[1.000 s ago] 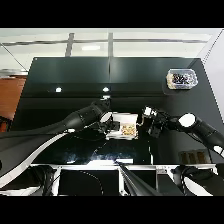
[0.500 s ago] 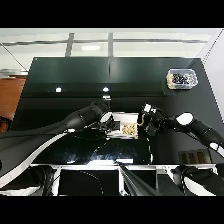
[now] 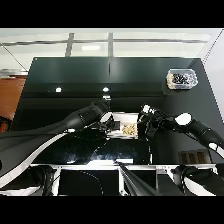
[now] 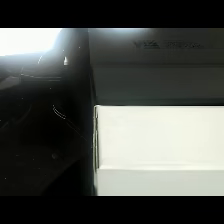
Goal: Fold the box and place the chain.
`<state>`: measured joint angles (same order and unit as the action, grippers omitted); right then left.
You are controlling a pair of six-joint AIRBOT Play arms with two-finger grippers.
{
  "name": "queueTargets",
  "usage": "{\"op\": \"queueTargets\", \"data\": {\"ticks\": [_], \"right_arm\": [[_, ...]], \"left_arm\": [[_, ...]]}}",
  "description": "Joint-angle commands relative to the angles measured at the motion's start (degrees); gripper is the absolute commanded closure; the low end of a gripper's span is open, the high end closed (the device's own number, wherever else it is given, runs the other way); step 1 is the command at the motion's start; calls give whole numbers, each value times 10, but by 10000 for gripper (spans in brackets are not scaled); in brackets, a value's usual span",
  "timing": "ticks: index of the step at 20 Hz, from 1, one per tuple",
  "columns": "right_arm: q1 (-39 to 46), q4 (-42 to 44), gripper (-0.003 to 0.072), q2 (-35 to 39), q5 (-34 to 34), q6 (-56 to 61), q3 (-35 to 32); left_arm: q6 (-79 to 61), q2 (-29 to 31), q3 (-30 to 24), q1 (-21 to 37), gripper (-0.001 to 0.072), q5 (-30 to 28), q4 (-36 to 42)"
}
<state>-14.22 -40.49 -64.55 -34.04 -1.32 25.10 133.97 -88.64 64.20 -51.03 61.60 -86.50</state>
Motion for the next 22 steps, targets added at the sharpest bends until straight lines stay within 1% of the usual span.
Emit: {"op": "queueTargets", "data": {"ticks": [1, 3, 6, 8, 11, 12, 15, 16, 19, 20, 22], "right_arm": [[-2, -6, 623, 4, 5, 30, 2], [5, -24, 624, 19, 5, 68, 5], [23, -105, 624, 67, -12, 135, 8], [37, -130, 624, 115, -61, 173, 19], [42, -119, 624, 182, -156, 223, 49], [42, -106, 624, 198, -180, 232, 59], [42, 17, 624, 228, -233, 244, 83], [42, 69, 623, 228, -242, 244, 84], [42, 177, 624, 228, -242, 243, 84], [42, 200, 623, 228, -243, 243, 84], [33, 206, 623, 228, -244, 243, 84]], "left_arm": [[0, 0, 0, 0, 677, 4, 0], [0, 0, 0, 0, 678, 4, 0], [0, 0, 0, 0, 678, 4, 0], [0, 0, 0, 0, 678, 4, 0], [0, 0, 0, 0, 678, 4, 0], [0, 0, 0, 0, 677, 3, 0], [0, 0, 0, 0, 678, 3, 0], [0, 0, 0, 0, 678, 3, 0], [0, 0, 0, 0, 678, 3, 0], [0, 0, 0, 0, 677, 3, 0], [0, 0, 0, 0, 678, 3, 0]]}}
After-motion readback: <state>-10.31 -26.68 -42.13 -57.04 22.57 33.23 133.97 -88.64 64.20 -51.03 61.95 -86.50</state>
